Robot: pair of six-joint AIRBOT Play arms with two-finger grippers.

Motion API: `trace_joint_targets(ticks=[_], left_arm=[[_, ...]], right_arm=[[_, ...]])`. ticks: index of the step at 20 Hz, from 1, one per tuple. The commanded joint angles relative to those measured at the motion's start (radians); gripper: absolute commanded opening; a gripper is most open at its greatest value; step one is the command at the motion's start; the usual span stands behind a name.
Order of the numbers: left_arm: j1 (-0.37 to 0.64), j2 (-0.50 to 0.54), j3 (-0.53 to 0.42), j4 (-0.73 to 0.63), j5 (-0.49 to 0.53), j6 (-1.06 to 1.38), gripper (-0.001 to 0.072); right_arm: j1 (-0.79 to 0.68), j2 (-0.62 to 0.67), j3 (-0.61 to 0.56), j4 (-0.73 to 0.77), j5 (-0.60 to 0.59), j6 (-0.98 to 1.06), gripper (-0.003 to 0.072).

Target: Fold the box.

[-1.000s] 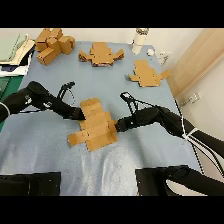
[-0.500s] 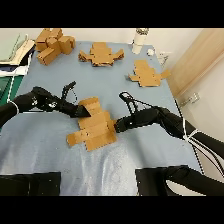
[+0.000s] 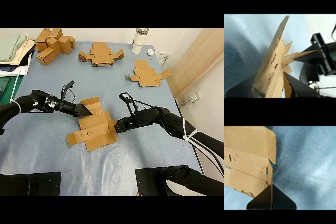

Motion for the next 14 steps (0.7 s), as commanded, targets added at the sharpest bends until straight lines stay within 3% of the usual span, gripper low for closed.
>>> trace_joint_targets(ticks=[1, 6, 7, 9, 11, 12, 13, 14], left_arm=[[0.003, -0.018, 0.001, -0.096, -0.046, 0.085, 0.0331], [0.003, -0.037, 0.001, -0.103, -0.058, 0.092, 0.0325], [0.003, -0.044, 0.001, -0.102, -0.069, 0.096, 0.0222], [0.003, -0.055, 0.001, -0.097, -0.101, 0.103, 0.0211], [0.003, -0.057, 0.001, -0.093, -0.120, 0.117, 0.0112], [0.003, -0.057, 0.001, -0.095, -0.130, 0.122, 0.0100], [0.003, -0.057, 0.001, -0.094, -0.139, 0.130, 0.0032], [0.003, -0.056, 0.001, -0.094, -0.148, 0.144, 0.0031]], right_arm=[[0.001, 0.000, 0.000, -0.003, 0.002, 0.000, 0.0004], [0.001, 0.000, 0.000, -0.012, 0.011, 0.000, 0.0004], [0.001, 0.000, 0.000, -0.014, 0.011, 0.000, 0.0004], [0.001, 0.000, 0.000, -0.014, 0.014, 0.000, 0.0004], [0.001, 0.000, 0.000, -0.014, 0.021, 0.000, 0.0004], [0.001, 0.000, 0.000, -0.014, 0.025, 0.000, 0.0004], [0.001, 0.000, 0.000, -0.014, 0.029, 0.000, 0.0005], [0.001, 0.000, 0.000, -0.014, 0.032, 0.000, 0.0028]])
